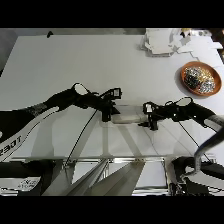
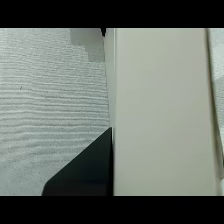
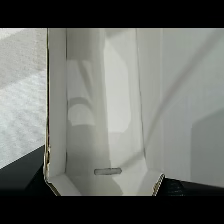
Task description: Fold the box and place the chain.
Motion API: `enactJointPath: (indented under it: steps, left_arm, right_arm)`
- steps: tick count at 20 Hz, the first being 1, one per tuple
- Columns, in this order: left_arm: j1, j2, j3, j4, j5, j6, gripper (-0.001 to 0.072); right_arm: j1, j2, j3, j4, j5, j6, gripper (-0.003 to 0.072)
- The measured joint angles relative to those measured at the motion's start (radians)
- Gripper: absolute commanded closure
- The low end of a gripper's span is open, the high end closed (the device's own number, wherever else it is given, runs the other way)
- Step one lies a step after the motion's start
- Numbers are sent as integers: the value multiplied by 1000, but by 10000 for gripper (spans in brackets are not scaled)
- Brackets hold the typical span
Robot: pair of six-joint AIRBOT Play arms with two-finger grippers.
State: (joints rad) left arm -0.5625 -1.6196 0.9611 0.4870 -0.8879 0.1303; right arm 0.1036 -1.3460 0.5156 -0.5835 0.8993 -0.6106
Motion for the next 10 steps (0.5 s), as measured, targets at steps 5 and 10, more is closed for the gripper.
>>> enactJointPath:
  steps: [5, 10]
  left_arm:
    - [6, 11, -1, 18, -10, -2, 136]
    - [20, 80, -1, 140, -20, -72, 137]
  right_arm:
    - [0, 0, 0, -2, 2, -1, 242]
    - [0, 0, 0, -1, 2, 0, 242]
